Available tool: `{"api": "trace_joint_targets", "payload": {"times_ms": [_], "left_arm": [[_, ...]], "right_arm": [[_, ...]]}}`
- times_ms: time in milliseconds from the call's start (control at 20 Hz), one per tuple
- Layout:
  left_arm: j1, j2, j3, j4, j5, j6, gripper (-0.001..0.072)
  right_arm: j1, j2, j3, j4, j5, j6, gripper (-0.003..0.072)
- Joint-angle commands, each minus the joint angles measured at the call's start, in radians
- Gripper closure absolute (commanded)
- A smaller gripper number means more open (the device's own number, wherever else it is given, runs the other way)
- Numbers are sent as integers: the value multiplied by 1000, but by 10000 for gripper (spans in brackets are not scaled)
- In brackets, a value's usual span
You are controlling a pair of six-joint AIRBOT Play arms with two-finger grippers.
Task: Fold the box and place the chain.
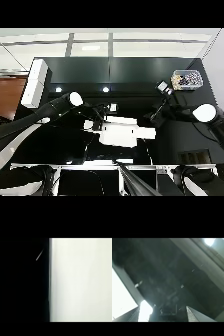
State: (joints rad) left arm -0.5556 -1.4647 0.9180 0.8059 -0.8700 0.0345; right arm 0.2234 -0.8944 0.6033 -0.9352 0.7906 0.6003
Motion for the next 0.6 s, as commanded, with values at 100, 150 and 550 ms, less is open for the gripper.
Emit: {"api": "trace_joint_targets", "payload": {"times_ms": [100,150,550], "left_arm": [[-10,-35,-3,3,21,-19,685],[-9,-35,-2,4,20,-19,685],[-9,-35,-2,4,21,-19,684]], "right_arm": [[89,-1,-111,-26,-1,-212,-23],[106,-1,-129,-26,1,-257,-23],[191,-1,-207,-18,33,-340,-17]]}}
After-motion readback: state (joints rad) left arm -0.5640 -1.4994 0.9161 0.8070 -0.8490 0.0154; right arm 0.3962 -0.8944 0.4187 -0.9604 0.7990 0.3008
